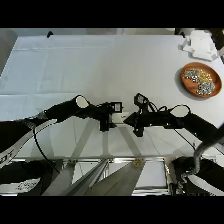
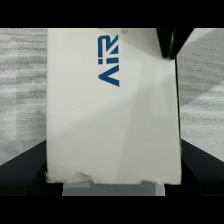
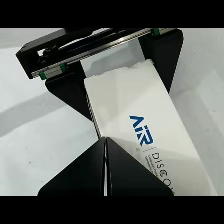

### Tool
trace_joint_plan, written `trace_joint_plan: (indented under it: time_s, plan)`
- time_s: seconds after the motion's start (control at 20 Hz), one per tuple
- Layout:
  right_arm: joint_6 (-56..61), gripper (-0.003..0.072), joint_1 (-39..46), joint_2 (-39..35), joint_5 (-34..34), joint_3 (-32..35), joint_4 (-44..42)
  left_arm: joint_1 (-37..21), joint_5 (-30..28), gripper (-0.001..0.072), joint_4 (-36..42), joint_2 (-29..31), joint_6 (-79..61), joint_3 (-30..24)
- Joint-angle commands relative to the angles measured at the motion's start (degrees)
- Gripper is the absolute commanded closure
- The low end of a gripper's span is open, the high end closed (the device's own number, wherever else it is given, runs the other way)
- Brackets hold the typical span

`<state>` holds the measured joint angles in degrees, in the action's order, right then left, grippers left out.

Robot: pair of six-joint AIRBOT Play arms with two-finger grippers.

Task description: Fold the box and place the chain.

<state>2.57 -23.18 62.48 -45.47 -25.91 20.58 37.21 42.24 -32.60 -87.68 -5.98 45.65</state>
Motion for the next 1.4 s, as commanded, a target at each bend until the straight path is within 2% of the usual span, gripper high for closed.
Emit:
trace_joint_plan:
  time_s: [0.0, 0.3, 0.6, 0.85, 0.95, 1.05, 1.15, 1.25, 1.35]
  plan:
    - [0.2, 0.0671, 0.0, 0.2, 0.4, 0.3, 1.7, 0.0, 0.0, 0.0276, 0.0, 0.0, 0.0, 0.0]
    - [0.6, 0.0671, 0.0, 0.3, 2.7, 5.0, 1.9, 0.0, 0.0, 0.0276, 0.0, 0.0, 0.0, 0.0]
    - [-1.7, 0.0671, 0.0, 0.0, 4.6, 5.1, -1.8, 0.0, 0.0, 0.0276, 0.0, 0.0, 0.0, 0.0]
    - [-2.5, 0.067, 0.0, -5.2, 4.6, 2.4, -4.3, 0.0, 0.0, 0.0276, 0.0, 0.0, 0.0, 0.0]
    - [2.2, 0.067, 0.0, -8.7, 4.5, 1.2, -3.3, 0.0, 0.0, 0.0276, 0.0, 0.0, 0.0, 0.0]
    - [18.2, 0.067, 0.0, -11.9, 4.4, -0.4, 4.3, 0.0, 0.0, 0.0276, 0.0, 0.0, 0.0, 0.0]
    - [38.6, 0.067, 0.0, -13.7, 1.2, -3.5, 19.4, 0.0, 0.0, 0.0276, 0.0, 0.0, 0.0, 0.0]
    - [54.2, 0.067, 0.0, -13.9, -6.6, -7.5, 35.3, 0.0, 0.0, 0.0276, 0.0, 0.0, 0.0, 0.0]
    - [63.8, 0.067, 0.0, -13.9, -16.3, -10.2, 47.5, 0.0, 0.0, 0.0276, 0.0, 0.0, 0.0, 0.0]
